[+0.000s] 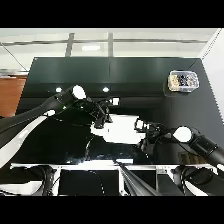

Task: Fold the box and place the chain.

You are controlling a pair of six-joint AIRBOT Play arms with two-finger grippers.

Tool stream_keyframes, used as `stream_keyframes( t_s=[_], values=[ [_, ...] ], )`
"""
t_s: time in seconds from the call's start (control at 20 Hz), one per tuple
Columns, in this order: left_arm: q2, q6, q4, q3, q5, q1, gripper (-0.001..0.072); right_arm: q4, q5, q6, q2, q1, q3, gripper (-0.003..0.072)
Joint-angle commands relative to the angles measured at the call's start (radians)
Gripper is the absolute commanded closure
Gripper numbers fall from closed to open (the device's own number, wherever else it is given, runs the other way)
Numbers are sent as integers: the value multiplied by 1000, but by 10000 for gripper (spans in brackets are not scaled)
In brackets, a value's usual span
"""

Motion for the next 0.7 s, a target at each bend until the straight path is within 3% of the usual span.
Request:
stream_keyframes(
  t_s=[0.0,0.15,0.25,0.4,0.65],
  values=[
    [0,0,1,0,-2,0,679,-40,-23,-2,6,7,47,-22],
    [0,0,1,0,-2,0,679,-188,60,-5,6,7,127,-23],
    [0,0,1,0,-2,-1,679,-175,64,-5,6,-7,155,-23],
    [0,0,2,0,-2,-1,679,-240,35,-17,5,-7,156,-23],
    [0,1,2,0,-1,-1,679,-216,-66,-26,-5,-24,155,-23]
  ],
)
